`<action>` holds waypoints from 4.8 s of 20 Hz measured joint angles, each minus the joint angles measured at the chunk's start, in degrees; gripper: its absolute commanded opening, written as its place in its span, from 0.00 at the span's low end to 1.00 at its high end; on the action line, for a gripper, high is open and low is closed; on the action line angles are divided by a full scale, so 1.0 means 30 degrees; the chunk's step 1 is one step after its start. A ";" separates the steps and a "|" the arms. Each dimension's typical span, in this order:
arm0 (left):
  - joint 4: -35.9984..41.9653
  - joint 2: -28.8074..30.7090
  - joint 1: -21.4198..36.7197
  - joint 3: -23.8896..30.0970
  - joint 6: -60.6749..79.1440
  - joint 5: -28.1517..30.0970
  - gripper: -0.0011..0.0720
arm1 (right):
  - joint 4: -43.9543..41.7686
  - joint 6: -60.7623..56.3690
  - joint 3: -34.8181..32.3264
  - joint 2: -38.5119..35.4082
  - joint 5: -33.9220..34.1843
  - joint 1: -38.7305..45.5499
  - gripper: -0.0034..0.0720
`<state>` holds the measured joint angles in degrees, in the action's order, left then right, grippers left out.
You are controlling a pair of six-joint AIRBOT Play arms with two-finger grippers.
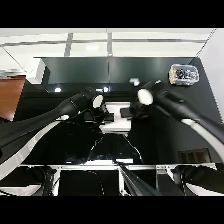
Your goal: Fold the box and place the chain.
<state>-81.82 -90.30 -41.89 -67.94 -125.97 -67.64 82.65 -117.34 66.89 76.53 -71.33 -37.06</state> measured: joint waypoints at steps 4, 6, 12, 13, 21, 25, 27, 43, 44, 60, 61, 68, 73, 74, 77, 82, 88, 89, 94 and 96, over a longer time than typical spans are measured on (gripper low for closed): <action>0.0007 0.0000 0.0000 0.0000 0.0000 -0.0029 0.05 | 0.4233 0.0423 0.0612 -0.3060 -0.0415 0.1931 0.55; 0.0015 0.0000 0.0000 0.0000 0.0000 -0.0109 0.05 | 0.6900 0.0517 0.0503 -0.3672 0.0087 0.3373 0.55; 0.0015 0.0000 0.0000 0.0000 -0.0007 -0.0124 0.05 | 0.8546 -0.0350 -0.0401 -0.1574 0.6594 0.9974 1.00; 0.0015 0.0000 0.0000 0.0000 -0.0007 -0.0117 0.05 | 0.7446 -0.0372 0.0007 -0.0597 0.7628 1.1169 1.00; 0.0015 0.0000 0.0000 0.0000 -0.0007 -0.0117 0.05 | 0.1005 0.2295 0.9486 0.8998 0.6907 1.5854 1.00; 0.0022 0.0000 0.0000 0.0000 -0.0007 -0.0117 0.05 | 0.0889 0.3351 1.2386 1.1766 0.5202 1.6225 1.00; 0.0015 0.0000 0.0000 0.0000 -0.0007 -0.0117 0.05 | 0.0954 0.3643 1.2939 1.2429 0.4765 1.6298 0.70; 0.0015 0.0000 0.0000 0.0000 -0.0015 -0.0080 0.05 | 0.0772 0.8510 1.3996 0.6506 0.2790 1.6138 0.06; 0.0015 0.0000 0.0000 0.0000 -0.0015 -0.0015 0.05 | 0.0561 0.9027 1.3996 0.5399 0.2404 1.5883 0.06; 0.0015 0.0000 0.0000 0.0000 -0.0015 0.0495 0.05 | -0.6193 1.1475 1.3209 -0.4779 -0.7169 1.1293 0.07; 0.0015 0.0000 0.0000 0.0000 -0.0015 0.0495 0.05 | -0.7242 1.1664 1.2655 -0.4867 -0.7606 1.1030 0.06; 0.0007 0.0000 0.0000 0.0000 -0.0015 0.0495 0.05 | -1.0819 1.2597 0.6433 -0.5042 -0.6047 0.7410 0.07; 0.0007 0.0000 0.0000 0.0000 -0.0015 0.0488 0.05 | -1.1905 1.2808 0.1443 -0.5042 -0.2725 0.5297 0.07; 0.0007 0.0000 0.0000 0.0000 -0.0007 0.0488 0.05 | -1.2182 1.2845 0.0656 -0.5042 -0.2062 0.5107 0.07; 0.0007 0.0000 0.0000 0.0000 -0.0007 0.0488 0.05 | -1.2947 1.2896 -0.1545 -0.5042 0.0270 0.4779 0.07; 0.0007 0.0000 0.0000 0.0000 -0.0007 0.0474 0.05 | -1.4477 1.2896 -0.4364 -0.4765 0.3534 0.4619 0.29; -0.0007 0.0000 0.0000 0.0000 -0.0051 0.0444 0.05 | -1.3981 1.2837 -0.5588 -0.4524 0.4626 0.5370 0.55; 0.0000 -0.0007 0.0000 0.0000 -0.0051 0.0430 0.05 | -1.3508 1.2837 -0.5646 -0.4503 0.4707 0.5865 0.55; 0.0000 0.0000 0.0000 0.0000 -0.0007 0.0481 0.05 | -0.7643 1.0943 -0.5785 -0.4277 0.6965 0.9216 0.56; 0.0000 0.0000 0.0000 0.0000 -0.0007 0.0481 0.05 | -0.4932 0.9034 -0.5792 -0.3752 0.8852 1.0513 0.87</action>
<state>-81.82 -90.30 -41.89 -67.94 -125.99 -66.19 67.85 -90.24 49.52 65.28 -44.77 -5.52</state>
